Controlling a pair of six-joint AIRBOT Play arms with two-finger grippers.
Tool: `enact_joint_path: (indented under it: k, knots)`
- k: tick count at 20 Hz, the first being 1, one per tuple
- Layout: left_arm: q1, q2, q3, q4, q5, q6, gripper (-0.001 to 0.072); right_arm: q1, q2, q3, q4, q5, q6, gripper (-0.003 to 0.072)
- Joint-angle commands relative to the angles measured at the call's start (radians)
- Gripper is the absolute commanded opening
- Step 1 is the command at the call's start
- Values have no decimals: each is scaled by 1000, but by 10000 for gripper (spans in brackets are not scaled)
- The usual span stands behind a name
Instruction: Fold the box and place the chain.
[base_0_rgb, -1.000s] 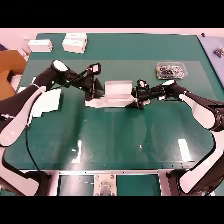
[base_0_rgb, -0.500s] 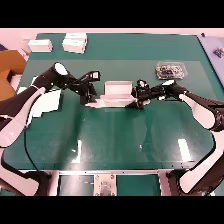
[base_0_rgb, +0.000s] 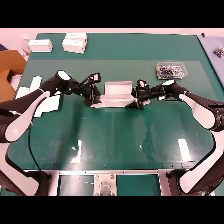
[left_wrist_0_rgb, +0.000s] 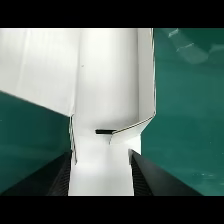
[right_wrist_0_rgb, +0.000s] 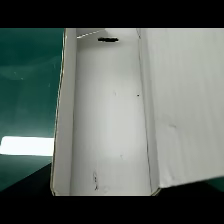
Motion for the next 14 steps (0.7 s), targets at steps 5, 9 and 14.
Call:
enact_joint_path:
  k: [5,9,14]
  knots:
    - [0,-20,-2,-23,2,9,414,0,0,1,0,0,0,575]
    - [0,-26,-2,-43,-9,0,413,0,0,1,0,0,0,575]
    - [0,-26,-2,-43,-16,-22,413,0,0,1,0,0,0,575]
